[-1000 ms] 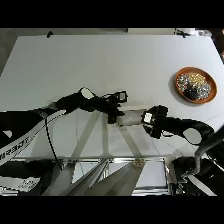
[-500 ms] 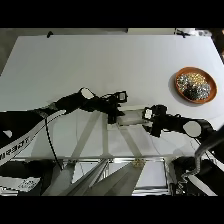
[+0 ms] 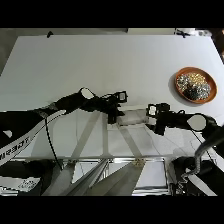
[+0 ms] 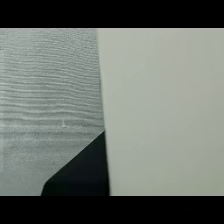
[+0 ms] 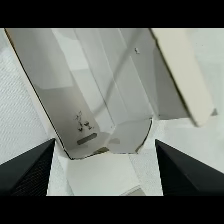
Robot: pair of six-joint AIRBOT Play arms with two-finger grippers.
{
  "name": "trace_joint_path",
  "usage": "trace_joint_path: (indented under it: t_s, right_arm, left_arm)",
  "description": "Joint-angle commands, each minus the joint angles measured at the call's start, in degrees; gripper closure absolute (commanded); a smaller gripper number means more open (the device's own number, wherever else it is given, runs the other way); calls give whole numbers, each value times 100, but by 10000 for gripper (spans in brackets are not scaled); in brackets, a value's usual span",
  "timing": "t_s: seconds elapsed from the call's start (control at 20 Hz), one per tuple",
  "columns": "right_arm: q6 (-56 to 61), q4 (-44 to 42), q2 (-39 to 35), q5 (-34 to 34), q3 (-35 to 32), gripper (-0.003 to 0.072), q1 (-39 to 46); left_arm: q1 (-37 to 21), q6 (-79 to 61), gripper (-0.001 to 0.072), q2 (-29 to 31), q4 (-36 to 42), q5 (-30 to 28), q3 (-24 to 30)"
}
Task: Fold the box and place the chain.
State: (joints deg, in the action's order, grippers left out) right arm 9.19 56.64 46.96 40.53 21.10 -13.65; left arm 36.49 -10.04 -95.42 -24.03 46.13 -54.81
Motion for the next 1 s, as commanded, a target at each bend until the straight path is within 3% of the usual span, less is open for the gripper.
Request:
trace_joint_path:
  t_s: [0.0, 0.55, 0.8, 0.95]
  right_arm:
    - [-240, -271, 247, 98, 164, -12, 92]
    - [-1338, -734, 562, 57, 402, -10, 162]
    - [-1821, -957, 887, 409, 402, -8, 520]
    - [-2424, -1589, 1241, 476, 402, -7, 520]
  left_arm:
    - [4, -4, 699, 0, 0, 0, -2]
    - [4, -4, 699, 0, 0, -2, -2]
    - [4, -4, 699, 0, -2, -2, -2]
    - [4, -4, 699, 0, 0, 0, -2]
